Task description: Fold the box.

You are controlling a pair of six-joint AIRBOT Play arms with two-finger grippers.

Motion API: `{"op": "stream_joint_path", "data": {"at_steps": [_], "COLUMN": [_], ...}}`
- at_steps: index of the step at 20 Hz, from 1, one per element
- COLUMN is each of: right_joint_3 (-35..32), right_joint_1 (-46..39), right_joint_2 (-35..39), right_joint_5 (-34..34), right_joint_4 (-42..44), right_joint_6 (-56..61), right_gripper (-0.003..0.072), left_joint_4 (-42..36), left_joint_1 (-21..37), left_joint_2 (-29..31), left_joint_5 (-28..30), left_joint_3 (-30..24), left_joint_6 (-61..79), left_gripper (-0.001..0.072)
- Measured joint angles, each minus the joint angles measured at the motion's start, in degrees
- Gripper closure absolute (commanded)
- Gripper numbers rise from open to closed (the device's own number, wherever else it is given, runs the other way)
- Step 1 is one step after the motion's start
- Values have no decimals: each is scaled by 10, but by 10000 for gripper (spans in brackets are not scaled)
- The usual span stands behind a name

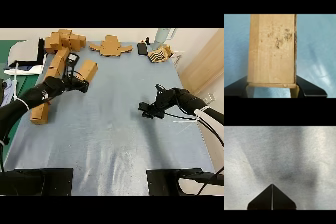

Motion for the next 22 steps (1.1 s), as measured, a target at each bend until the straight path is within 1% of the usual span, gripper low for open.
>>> {"op": "stream_joint_path", "data": {"at_steps": [3, 7, 10, 13, 16, 18, 20, 22], "right_joint_3": [0, 0, 0, 0, 0, 0, 0, 0], "right_joint_1": [0, 0, 0, 0, 0, 0, 0, 0], "right_joint_2": [0, 0, 0, 0, 0, 0, 0, 0], "right_joint_5": [0, 0, 0, 0, 0, 0, 0, 0], "right_joint_4": [0, 0, 0, 0, 0, 0, 0, 0], "right_joint_6": [0, 0, 0, 0, 0, 0, 0, 0], "right_gripper": [681, 681, 681, 681, 680, 681, 681, 681], "left_joint_4": [76, 224, 338, 421, 461, 474, 483, 488], "left_joint_1": [33, 58, 65, 70, 72, 75, 79, 81], "left_joint_2": [-34, -101, -170, -241, -304, -336, -356, -368], "left_joint_5": [-58, -114, -185, -267, -334, -362, -378, -383], "left_joint_3": [67, 178, 280, 386, 482, 531, 558, 572], "left_joint_6": [-96, -261, -384, -474, -529, -558, -577, -588], "left_gripper": [387, 387, 387, 387, 387, 387, 387, 387]}}
